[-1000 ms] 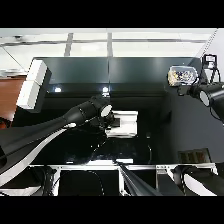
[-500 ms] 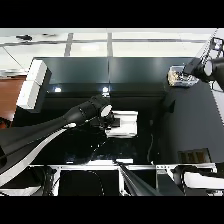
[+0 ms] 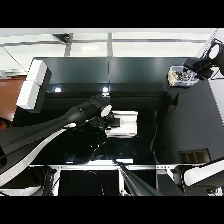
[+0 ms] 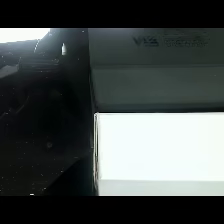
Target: Fold the box and place the chain.
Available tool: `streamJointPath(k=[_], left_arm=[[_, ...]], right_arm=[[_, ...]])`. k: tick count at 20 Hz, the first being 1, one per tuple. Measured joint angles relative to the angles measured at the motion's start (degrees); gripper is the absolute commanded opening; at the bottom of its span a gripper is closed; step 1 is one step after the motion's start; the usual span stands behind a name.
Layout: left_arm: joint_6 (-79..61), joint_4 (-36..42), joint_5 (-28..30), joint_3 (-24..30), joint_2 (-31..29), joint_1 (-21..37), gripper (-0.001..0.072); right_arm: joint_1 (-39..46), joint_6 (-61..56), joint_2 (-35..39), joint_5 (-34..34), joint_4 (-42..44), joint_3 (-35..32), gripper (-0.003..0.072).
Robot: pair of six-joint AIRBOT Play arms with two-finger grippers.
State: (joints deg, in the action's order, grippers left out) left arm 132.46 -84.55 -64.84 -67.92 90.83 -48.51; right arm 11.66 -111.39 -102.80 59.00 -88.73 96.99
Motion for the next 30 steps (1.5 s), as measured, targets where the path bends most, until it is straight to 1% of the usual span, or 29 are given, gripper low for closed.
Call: streamJointPath(k=[3,9,13,14,15,16,17,20,23,27,30], left_arm=[[0.00,-0.02,0.02,0.00,0.00,0.00,0.0030],[0.00,0.00,0.00,0.00,0.00,0.00,0.0030],[-0.02,0.00,0.00,0.00,0.00,0.00,0.0030],[-0.02,0.00,0.00,0.00,0.00,0.00,0.0030],[-0.02,0.00,0.00,0.00,0.00,0.00,0.0029],[-0.02,0.00,0.00,0.00,0.00,0.00,0.0030],[-0.02,0.00,0.00,0.00,0.00,0.00,0.0030],[0.00,0.00,-0.02,0.00,0.00,0.00,0.0030],[0.00,0.02,-0.02,0.00,0.00,0.00,0.0030],[0.00,0.02,-0.02,0.00,0.00,0.00,0.0030],[0.00,0.02,-0.02,0.00,0.00,0.00,0.0029]], right_arm=[[0.28,-0.24,-3.54,0.44,-0.11,3.39,0.0654],[0.33,-8.72,-9.20,1.09,-4.48,9.11,0.0653],[0.59,-11.98,-12.17,0.85,-5.57,10.93,0.0652],[0.66,-12.46,-12.81,0.70,-5.73,11.17,0.0557],[0.70,-12.79,-13.33,0.76,-5.79,11.30,0.0435],[0.79,-13.11,-13.84,0.98,-5.97,11.37,0.0196],[0.83,-13.22,-13.97,1.16,-5.75,11.50,0.0015],[0.90,-11.65,-13.42,1.40,-5.81,11.54,0.0018],[1.14,-7.45,-10.40,1.46,-5.95,11.61,0.0018],[1.25,3.04,-2.75,3.58,-4.79,11.65,0.0018],[1.25,10.99,4.87,6.67,-1.38,11.63,0.0017]])
